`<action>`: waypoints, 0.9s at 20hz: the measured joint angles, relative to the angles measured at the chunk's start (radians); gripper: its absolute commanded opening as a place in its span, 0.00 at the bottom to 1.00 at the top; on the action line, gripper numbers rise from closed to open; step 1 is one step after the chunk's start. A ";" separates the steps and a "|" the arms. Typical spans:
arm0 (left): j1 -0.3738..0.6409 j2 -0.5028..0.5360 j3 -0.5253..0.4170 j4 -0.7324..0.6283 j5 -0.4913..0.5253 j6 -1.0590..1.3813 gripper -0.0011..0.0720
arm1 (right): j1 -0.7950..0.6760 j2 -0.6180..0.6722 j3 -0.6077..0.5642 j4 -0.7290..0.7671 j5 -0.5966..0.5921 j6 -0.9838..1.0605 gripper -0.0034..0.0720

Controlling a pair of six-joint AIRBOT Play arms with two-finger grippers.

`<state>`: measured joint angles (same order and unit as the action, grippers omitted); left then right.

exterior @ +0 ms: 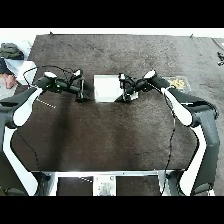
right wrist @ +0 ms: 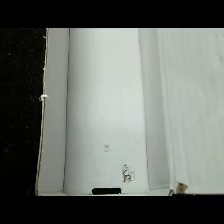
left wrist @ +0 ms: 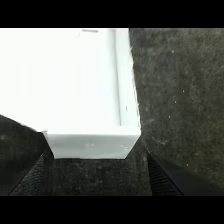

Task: Fold the box and place the chain.

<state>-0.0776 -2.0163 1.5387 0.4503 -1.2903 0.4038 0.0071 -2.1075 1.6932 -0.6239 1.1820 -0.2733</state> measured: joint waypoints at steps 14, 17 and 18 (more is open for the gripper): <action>-0.035 -0.029 0.000 -0.061 0.040 0.072 1.00 | 0.000 0.000 0.000 0.000 0.000 0.000 0.41; -0.045 -0.041 0.000 -0.065 0.055 0.089 1.00 | 0.000 0.000 0.000 0.000 0.000 0.000 0.41; -0.050 -0.048 0.000 -0.066 0.060 0.093 1.00 | 0.000 0.000 0.000 0.000 0.000 0.000 0.41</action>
